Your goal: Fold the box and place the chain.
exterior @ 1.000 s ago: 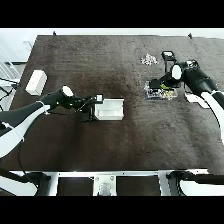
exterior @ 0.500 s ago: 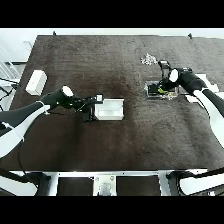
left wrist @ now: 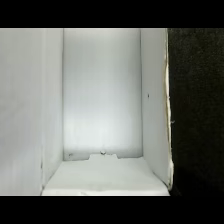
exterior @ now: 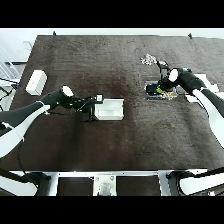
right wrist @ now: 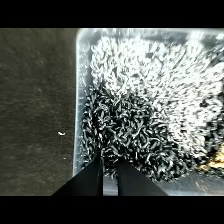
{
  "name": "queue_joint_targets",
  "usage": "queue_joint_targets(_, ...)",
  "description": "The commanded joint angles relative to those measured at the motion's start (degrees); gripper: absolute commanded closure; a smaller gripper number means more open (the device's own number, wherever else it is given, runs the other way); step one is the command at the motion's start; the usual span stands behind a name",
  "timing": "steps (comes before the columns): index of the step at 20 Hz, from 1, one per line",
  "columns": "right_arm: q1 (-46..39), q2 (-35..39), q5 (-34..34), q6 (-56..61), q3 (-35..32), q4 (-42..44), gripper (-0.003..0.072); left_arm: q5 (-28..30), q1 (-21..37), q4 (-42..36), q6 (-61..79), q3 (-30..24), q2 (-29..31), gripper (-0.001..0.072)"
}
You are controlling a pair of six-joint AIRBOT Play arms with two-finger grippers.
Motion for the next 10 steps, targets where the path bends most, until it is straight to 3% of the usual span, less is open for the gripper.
queue_joint_targets(1,0.04,4.24,0.04,-0.09,0.13,-0.09,0.0674,0.0,0.02,0.02,0.02,0.0,0.0,0.0234)
queue_joint_targets(10,1.27,24.02,-0.33,-0.04,0.2,-0.02,0.0675,-0.04,0.02,0.02,0.02,0.0,0.0,0.0234)
